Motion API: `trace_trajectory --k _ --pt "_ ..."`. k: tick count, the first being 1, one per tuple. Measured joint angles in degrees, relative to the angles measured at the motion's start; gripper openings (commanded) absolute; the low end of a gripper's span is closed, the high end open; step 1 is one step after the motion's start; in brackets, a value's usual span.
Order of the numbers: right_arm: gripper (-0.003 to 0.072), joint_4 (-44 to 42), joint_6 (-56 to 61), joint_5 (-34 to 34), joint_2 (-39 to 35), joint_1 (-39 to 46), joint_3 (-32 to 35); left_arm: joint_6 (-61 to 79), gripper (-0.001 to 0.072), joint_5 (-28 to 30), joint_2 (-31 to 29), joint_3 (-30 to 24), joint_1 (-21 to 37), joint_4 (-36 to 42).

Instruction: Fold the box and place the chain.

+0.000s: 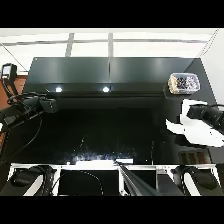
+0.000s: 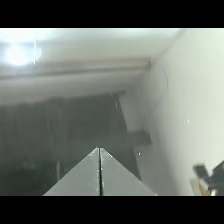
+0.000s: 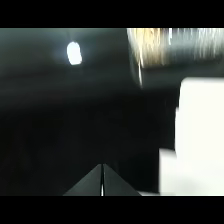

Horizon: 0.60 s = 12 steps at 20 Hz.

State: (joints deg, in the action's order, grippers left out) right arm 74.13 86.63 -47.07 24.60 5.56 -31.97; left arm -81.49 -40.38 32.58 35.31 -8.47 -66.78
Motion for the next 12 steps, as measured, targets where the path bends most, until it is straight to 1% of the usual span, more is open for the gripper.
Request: trace_trajectory --k 1,2,3,4,5,6,7,9,12 --pt "0.0014 -1.11 0.2 2.82 0.0 0.0 0.0 0.0 0.0027 1.36 0.07 -0.02 0.0 0.37" --pt "0.0034 -2.21 0.2 5.25 0.0 0.0 0.0 0.0 0.0027 2.43 0.09 -0.02 0.0 0.79" --pt "0.0422 -3.41 0.33 7.72 0.0 0.0 0.0 0.0 0.0028 3.48 0.13 -0.02 0.0 1.2" --pt "0.0716 -4.28 0.37 9.9 0.0 0.0 0.0 0.0 0.0065 4.76 0.26 -0.02 0.0 1.81" --pt "0.0718 -4.85 0.37 11.56 0.15 0.0 0.0 0.0 0.031 5.7 0.48 -0.02 0.0 2.45" --pt "0.0719 -4.98 0.35 12.61 0.48 0.07 0.0 0.0 0.0719 6.73 0.87 -0.02 0.0 3.43" --pt "0.072 -4.83 0.92 13.46 1.31 0.26 -0.02 0.0 0.0702 7.56 1.4 -0.02 -0.04 4.37" --pt "0.0719 -1.66 5.38 13.33 5.03 1.95 -0.24 -0.15 0.0702 8.24 2.78 -0.02 -0.11 6.27" --pt "0.0719 4.44 12.79 11.76 15.47 9.11 -3.87 -0.11 0.0702 8.39 4.68 -0.02 -0.09 7.76"
